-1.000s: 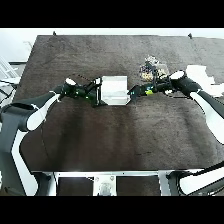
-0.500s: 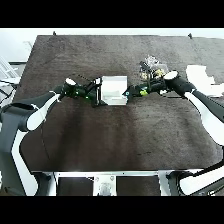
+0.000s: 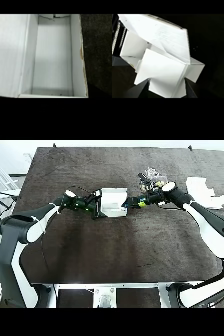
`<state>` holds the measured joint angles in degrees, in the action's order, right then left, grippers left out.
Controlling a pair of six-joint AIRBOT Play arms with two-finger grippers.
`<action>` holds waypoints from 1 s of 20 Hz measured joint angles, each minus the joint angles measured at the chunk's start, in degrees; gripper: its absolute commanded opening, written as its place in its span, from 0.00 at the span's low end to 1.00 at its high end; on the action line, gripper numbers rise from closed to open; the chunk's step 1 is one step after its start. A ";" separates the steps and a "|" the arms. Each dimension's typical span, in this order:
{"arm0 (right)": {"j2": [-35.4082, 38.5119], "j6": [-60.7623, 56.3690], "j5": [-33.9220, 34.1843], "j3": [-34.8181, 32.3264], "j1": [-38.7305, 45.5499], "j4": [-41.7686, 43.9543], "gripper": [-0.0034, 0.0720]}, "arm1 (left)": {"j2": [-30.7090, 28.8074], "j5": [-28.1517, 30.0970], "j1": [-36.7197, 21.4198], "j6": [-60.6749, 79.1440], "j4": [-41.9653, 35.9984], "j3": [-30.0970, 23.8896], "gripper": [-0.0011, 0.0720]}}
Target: Fold the box and place the chain.
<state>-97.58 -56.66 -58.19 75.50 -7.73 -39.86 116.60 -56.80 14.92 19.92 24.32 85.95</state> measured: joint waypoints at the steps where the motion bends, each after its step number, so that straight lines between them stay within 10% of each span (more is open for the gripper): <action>1: 0.00 -1.03 0.00 0.24 -0.02 -1.42 0.61 | 0.02 -0.04 0.00 0.02 -0.02 0.00 0.44; 20: -0.04 -19.32 1.22 7.17 -7.17 -25.05 0.63 | 0.04 -1.27 0.02 0.02 -0.70 -0.02 0.44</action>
<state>-97.62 -75.99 -56.97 82.67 -14.90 -64.90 116.64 -58.06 14.94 19.94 23.62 85.93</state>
